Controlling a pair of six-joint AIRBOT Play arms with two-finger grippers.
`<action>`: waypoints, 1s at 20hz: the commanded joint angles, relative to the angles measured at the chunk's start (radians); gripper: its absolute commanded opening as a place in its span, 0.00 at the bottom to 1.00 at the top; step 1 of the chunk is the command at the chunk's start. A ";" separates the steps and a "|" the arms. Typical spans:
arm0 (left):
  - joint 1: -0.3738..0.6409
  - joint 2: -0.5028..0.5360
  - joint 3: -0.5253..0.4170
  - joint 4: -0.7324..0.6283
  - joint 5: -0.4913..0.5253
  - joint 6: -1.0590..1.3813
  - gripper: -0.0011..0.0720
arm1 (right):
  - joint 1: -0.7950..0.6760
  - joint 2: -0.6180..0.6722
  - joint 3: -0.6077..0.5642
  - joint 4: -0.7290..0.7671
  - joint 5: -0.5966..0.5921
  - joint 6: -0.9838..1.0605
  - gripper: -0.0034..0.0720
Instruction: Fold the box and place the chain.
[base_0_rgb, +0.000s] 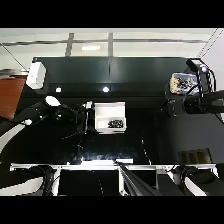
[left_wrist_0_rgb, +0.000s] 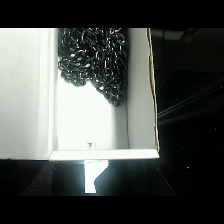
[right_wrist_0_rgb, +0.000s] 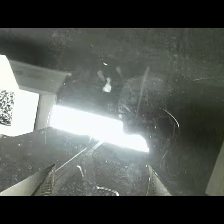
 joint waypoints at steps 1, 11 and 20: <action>-0.001 0.000 0.001 0.001 0.000 0.000 0.55 | 0.000 -0.001 0.000 0.001 -0.021 0.001 0.97; -0.001 0.000 0.001 0.001 0.000 0.000 0.55 | 0.091 -0.296 0.077 0.099 -0.302 -0.103 0.97; -0.048 -0.001 0.000 0.058 0.029 -0.025 0.55 | 0.112 -0.718 0.350 0.382 -0.304 -0.494 0.97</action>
